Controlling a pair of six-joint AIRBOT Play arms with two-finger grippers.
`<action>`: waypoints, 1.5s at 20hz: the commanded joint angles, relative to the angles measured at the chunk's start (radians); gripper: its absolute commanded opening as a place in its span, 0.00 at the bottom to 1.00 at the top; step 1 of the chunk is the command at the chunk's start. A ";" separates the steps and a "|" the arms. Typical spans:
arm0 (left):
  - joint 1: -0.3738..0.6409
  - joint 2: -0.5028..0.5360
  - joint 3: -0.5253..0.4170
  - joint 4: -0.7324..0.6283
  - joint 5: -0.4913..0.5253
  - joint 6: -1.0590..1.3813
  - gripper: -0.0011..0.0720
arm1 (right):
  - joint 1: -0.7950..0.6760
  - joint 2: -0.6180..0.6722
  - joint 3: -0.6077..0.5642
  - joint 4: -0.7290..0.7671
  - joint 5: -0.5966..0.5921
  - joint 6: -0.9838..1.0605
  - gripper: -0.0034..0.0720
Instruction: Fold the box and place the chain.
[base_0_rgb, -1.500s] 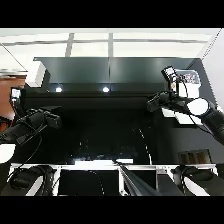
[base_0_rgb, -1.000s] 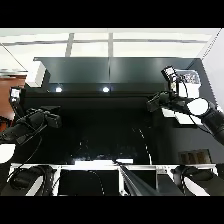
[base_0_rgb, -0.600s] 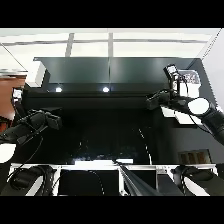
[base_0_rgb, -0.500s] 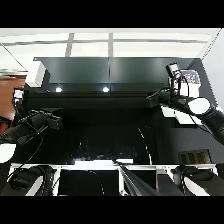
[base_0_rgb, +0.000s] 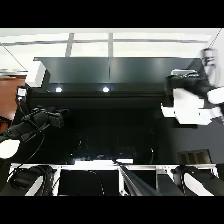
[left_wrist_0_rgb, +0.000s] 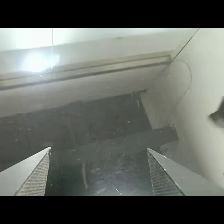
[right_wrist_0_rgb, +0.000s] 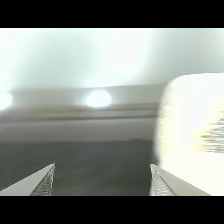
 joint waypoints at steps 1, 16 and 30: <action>0.000 -0.006 0.000 0.000 -0.004 0.000 0.99 | -0.341 -0.094 0.217 -0.332 0.296 0.255 0.97; 0.000 -0.007 0.000 -0.009 -0.004 -0.022 0.98 | -0.784 -0.639 0.513 -0.038 0.816 -0.237 0.91; 0.000 -0.007 0.000 -0.007 -0.002 -0.033 0.98 | -0.680 -0.490 0.484 0.091 0.969 -0.319 0.06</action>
